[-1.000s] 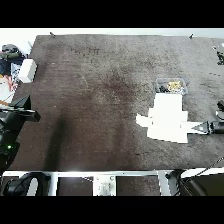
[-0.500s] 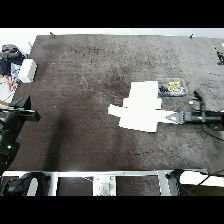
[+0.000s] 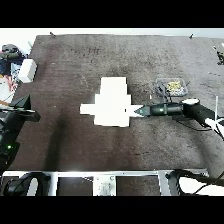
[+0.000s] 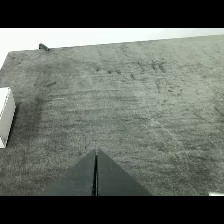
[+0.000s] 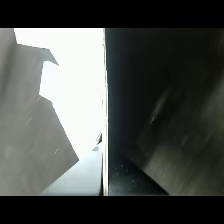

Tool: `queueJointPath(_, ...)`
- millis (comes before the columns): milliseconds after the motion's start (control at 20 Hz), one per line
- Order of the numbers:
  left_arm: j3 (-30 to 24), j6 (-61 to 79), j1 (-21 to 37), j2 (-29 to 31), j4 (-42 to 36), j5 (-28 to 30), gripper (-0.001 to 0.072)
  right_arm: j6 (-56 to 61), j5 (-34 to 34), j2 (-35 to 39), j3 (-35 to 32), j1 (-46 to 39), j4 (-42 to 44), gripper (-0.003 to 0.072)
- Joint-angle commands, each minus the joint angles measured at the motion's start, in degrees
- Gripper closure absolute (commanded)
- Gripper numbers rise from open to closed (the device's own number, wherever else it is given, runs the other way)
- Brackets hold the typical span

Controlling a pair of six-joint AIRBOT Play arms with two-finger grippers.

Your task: Fold the box and place the chain.

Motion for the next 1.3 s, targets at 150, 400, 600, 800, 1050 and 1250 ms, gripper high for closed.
queueJointPath(150, 0.15, 0.37, 0.04, -0.09, -0.37, -7.96, 0.0071, -0.57, -6.01, -6.4, 8.24, 2.93, 0.76, 0.0675)
queueJointPath(400, 4.28, 2.54, 0.04, -1.64, -1.25, -14.32, 0.0059, -4.0, -3.69, -9.14, 10.62, 3.15, 1.05, 0.0675)
queueJointPath(600, 12.96, 2.25, 0.04, -19.45, -1.44, -22.29, 0.0187, -6.03, -4.17, -11.1, 10.6, 5.25, 1.07, 0.0676)
queueJointPath(800, 25.79, 1.64, 0.02, -42.38, -0.96, -34.29, 0.0147, -9.66, -6.29, -12.15, 10.62, 6.58, 1.16, 0.0675)
queueJointPath(1050, 44.72, -4.0, -6.49, -63.89, 12.68, -38.21, 0.0146, -9.57, -6.23, -12.15, 10.6, 5.77, 2.01, 0.0675)
queueJointPath(1250, 62.95, -15.74, -11.21, -79.8, 22.4, -46.51, 0.0146, -9.44, -6.62, -12.17, 10.6, 5.75, 2.14, 0.0676)
